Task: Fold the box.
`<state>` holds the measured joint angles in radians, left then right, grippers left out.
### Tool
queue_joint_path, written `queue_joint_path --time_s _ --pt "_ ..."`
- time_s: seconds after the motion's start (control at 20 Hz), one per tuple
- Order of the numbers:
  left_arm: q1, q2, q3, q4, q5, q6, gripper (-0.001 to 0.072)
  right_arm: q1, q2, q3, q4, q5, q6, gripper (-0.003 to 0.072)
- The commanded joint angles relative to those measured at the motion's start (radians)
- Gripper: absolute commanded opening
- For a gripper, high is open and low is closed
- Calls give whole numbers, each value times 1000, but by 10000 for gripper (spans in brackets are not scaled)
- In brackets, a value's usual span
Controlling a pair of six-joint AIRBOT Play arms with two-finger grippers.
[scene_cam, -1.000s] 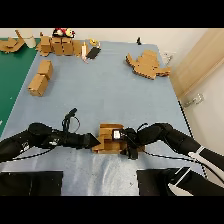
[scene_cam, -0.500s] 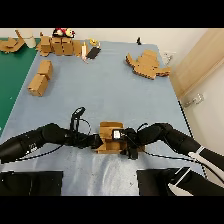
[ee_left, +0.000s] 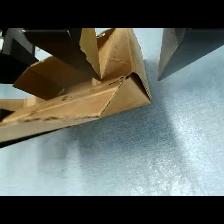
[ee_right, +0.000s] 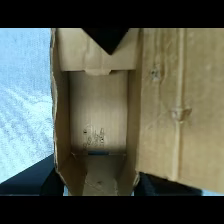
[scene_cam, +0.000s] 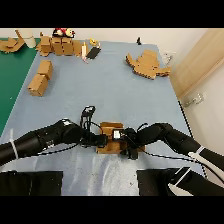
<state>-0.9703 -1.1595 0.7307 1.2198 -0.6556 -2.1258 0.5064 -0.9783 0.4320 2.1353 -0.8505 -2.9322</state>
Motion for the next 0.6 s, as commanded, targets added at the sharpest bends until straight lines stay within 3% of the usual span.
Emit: queue_joint_path --time_s 0.0,0.55 --pt "-61 -46 88 189 -97 -246 543 0 1 0 0 0 0 495" --pt "-222 -219 325 377 -433 -538 543 0 1 0 0 0 0 495"
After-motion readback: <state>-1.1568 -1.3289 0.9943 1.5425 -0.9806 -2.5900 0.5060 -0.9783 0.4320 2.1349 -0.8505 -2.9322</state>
